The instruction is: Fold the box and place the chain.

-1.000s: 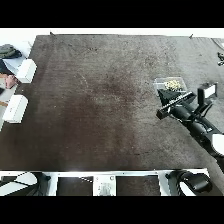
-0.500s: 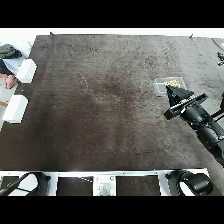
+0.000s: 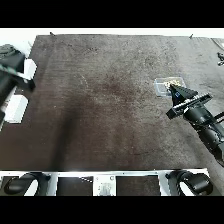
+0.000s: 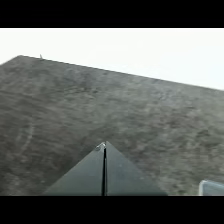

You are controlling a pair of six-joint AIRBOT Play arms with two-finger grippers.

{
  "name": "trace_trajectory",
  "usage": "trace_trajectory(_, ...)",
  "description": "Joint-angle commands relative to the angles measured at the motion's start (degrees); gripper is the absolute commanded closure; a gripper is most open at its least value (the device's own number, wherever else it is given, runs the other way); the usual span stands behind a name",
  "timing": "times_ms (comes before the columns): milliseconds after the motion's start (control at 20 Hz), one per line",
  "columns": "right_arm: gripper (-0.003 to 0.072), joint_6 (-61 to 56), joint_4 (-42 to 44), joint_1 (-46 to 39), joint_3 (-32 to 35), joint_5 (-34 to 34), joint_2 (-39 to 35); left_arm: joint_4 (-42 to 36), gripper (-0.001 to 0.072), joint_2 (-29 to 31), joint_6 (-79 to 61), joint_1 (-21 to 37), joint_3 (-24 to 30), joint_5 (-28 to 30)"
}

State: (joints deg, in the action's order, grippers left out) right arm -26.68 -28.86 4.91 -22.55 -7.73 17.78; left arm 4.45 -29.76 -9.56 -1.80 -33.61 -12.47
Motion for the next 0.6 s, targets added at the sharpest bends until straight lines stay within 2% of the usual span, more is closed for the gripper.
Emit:
trace_trajectory(0, 0.0701, -0.2, -2.9, 0.0, 3.6, 6.1, -2.3, -1.8, 0.0707, 9.5, 0.0, -8.8, 12.8, 15.0)
trace_trajectory(200, 0.0699, -0.1, -2.9, 0.0, 9.5, 12.1, -3.1, -1.7, 0.0707, 15.0, 2.0, -13.7, 21.4, 21.0)
trace_trajectory(300, 0.0698, -0.1, -2.9, 0.0, 9.7, 13.1, -3.1, -0.7, 0.0707, 15.3, 2.0, -14.9, 23.1, 23.5)
trace_trajectory(550, 0.0698, -0.5, -2.7, 0.0, 9.7, 12.3, -3.1, 0.0, 0.0706, 15.2, 2.2, -14.9, 24.5, 24.3)
